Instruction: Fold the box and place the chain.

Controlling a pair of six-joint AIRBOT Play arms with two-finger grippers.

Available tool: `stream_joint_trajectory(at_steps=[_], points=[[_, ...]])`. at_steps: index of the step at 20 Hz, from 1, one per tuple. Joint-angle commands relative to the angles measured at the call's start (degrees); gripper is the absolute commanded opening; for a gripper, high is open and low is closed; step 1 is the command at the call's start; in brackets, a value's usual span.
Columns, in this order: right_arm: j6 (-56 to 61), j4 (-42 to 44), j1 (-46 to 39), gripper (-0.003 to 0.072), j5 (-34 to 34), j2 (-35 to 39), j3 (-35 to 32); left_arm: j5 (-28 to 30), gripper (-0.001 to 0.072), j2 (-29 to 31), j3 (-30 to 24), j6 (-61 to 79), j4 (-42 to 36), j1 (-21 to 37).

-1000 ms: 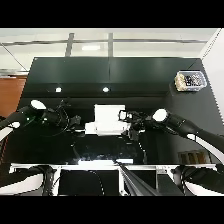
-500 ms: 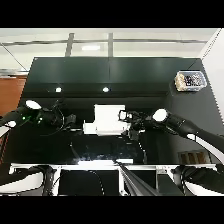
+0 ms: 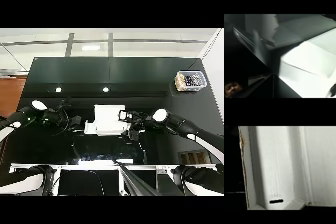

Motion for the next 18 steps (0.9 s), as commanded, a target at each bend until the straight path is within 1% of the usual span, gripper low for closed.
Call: stream_joint_trajectory(at_steps=[1, 4, 8, 10, 11, 12, 13, 14, 15, 16, 18], points=[[0.02, 0.02, 0.07, 0.0192, 0.0, -0.04, 0.02, 0.72, 0.0024, -0.04, -0.02, 5.97, -2.05, -1.44], [0.02, 0.02, 0.07, 0.0192, 0.0, -0.04, 0.02, -1.31, 0.0024, -0.04, 0.07, 9.25, -3.76, -0.02], [0.02, 0.02, 0.07, 0.0191, 0.0, -0.04, 0.02, -6.43, 0.0025, -0.04, 0.22, 18.4, -9.77, 1.18], [0.02, 0.02, 0.07, 0.0192, 0.0, -0.04, 0.02, -6.58, 0.0032, -0.02, 0.37, 18.97, -10.67, 1.16], [0.04, 0.02, 0.07, 0.0192, 0.0, -0.04, 0.02, -6.01, 0.0124, -0.04, 0.39, 18.56, -10.86, 1.16], [0.02, 0.02, 0.07, 0.0192, 0.0, -0.04, 0.02, -5.99, 0.0198, -0.04, 0.44, 18.16, -10.91, 1.16], [0.04, 0.02, 0.07, 0.0192, 0.0, -0.04, 0.02, -6.16, 0.0246, -0.02, 0.44, 17.88, -10.88, 1.16], [0.04, 0.02, 0.07, 0.0191, 0.0, -0.04, 0.02, -6.4, 0.0425, -0.02, 0.44, 17.81, -10.84, 1.16], [0.04, 0.02, 0.07, 0.0192, 0.0, -0.04, 0.02, -6.64, 0.0622, -0.02, 0.44, 17.18, -10.86, 1.16], [0.04, 0.02, 0.07, 0.0192, 0.0, -0.04, 0.02, -7.02, 0.0643, -0.02, 0.44, 17.0, -10.86, 1.16], [0.02, 0.02, 0.07, 0.0192, 0.0, -0.04, 0.02, -8.41, 0.0641, -0.02, 0.44, 17.03, -11.34, 1.16]])
